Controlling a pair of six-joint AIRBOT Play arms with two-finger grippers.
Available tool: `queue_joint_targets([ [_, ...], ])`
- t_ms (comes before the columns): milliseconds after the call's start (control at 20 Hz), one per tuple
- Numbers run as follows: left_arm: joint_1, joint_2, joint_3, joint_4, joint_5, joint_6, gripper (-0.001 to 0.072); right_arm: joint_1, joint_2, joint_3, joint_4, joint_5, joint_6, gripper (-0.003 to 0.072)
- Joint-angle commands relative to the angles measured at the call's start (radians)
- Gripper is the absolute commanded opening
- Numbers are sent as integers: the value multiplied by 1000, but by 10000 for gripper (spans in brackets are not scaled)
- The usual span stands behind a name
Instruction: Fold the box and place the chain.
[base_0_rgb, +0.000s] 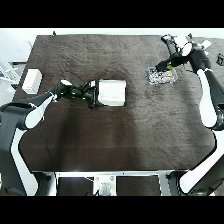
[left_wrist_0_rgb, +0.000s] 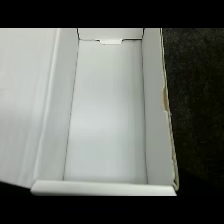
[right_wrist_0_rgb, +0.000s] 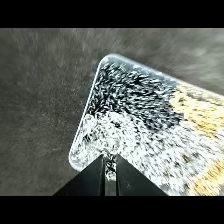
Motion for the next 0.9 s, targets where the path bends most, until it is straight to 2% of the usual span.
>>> queue_joint_targets([
  [0, 0, 0, 0, 0, 0, 0, 411, 1, 89, 8, -7, 83, 39, 7],
  [200, 0, 0, 0, 0, 0, 0, 411, 14, 260, 8, -3, 161, 61, 7],
  [500, 0, 0, 0, 0, 0, 0, 411, 108, 528, 8, -3, 164, 66, 7],
  [850, 0, 0, 0, 0, 0, 0, 411, 280, 669, 8, 2, 165, 117, 6],
])
